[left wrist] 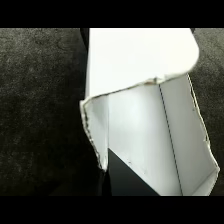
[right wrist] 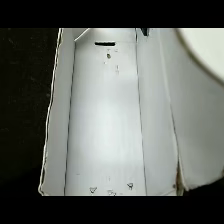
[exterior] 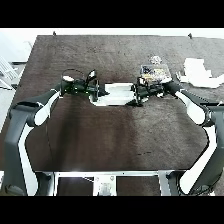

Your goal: Fold the box and place the chain.

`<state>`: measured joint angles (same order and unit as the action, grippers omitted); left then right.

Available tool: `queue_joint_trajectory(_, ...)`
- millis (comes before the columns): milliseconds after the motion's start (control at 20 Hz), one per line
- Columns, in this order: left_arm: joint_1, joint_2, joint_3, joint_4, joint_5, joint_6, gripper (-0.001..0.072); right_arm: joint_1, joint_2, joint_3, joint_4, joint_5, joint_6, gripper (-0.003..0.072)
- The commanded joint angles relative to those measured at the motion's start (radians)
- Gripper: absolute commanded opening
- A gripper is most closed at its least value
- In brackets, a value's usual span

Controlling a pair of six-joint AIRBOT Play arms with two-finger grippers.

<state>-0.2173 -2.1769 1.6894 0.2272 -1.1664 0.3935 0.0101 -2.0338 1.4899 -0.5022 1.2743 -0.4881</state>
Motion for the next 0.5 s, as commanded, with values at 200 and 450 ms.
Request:
queue_joint_trajectory(200, -0.001, 0.0, 0.0, 0.0, 0.0, 0.0, 0.0022, 0.01, -0.008, 0.009, 0.006, 0.002, -0.002, 0.0692)
queue_joint_trajectory(450, -0.001, 0.0, 0.0, 0.0, 0.002, 0.0, 0.0021, 0.014, -0.013, 0.015, 0.006, 0.001, -0.002, 0.0688)
